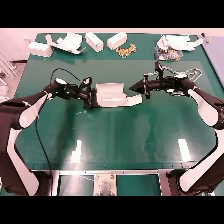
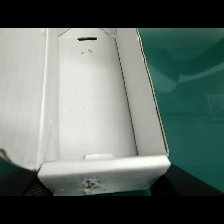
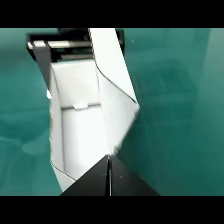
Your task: Fold the box and place the chain.
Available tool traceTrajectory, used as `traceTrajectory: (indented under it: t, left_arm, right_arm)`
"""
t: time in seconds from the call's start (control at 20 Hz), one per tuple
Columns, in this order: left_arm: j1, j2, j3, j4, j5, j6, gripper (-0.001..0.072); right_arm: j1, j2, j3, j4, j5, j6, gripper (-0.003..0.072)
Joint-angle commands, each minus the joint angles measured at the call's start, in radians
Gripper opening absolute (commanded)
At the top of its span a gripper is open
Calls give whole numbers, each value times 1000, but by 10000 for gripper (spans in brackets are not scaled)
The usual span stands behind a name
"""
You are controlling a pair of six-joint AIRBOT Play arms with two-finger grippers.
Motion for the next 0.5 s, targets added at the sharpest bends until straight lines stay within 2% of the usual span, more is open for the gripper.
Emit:
traceTrajectory:
  t: [0.0,0.15,0.45]
  left_arm:
    - [0,0,1,-1,1,0,578]
    - [0,0,1,-1,0,-1,579]
    - [0,0,1,-1,0,-8,579]
  right_arm:
    - [21,5,5,53,70,84,11]
    - [87,4,30,39,47,123,10]
    - [172,3,151,-177,-135,180,9]
